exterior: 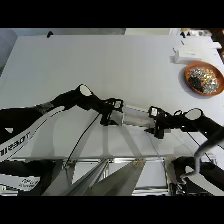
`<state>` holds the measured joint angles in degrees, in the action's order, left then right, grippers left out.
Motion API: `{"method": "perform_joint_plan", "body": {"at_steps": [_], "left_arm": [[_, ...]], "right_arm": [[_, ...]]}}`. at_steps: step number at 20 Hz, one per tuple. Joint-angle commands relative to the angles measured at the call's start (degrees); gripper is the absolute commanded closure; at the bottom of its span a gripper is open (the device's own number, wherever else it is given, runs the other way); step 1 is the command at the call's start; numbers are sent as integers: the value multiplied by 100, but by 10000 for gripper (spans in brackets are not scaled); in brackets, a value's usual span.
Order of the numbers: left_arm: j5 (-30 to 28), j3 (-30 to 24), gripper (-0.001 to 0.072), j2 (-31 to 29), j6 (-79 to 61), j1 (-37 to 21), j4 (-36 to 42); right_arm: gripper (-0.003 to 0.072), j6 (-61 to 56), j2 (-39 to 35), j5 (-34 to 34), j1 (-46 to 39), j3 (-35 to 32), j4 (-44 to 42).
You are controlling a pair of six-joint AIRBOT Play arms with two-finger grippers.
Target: Fold the box and place the chain.
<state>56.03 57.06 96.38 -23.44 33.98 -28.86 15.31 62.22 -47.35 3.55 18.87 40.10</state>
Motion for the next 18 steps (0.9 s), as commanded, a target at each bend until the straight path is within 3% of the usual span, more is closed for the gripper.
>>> {"method": "perform_joint_plan", "body": {"at_steps": [1, 18], "left_arm": [[-15, 4, 11, -2, -11, 42, 70], [-2, 46, 11, 33, 98, 162, 140]], "right_arm": [[287, -2, 0, -2, 2, 4, -2], [287, -2, 0, 0, 2, 4, -2]]}}
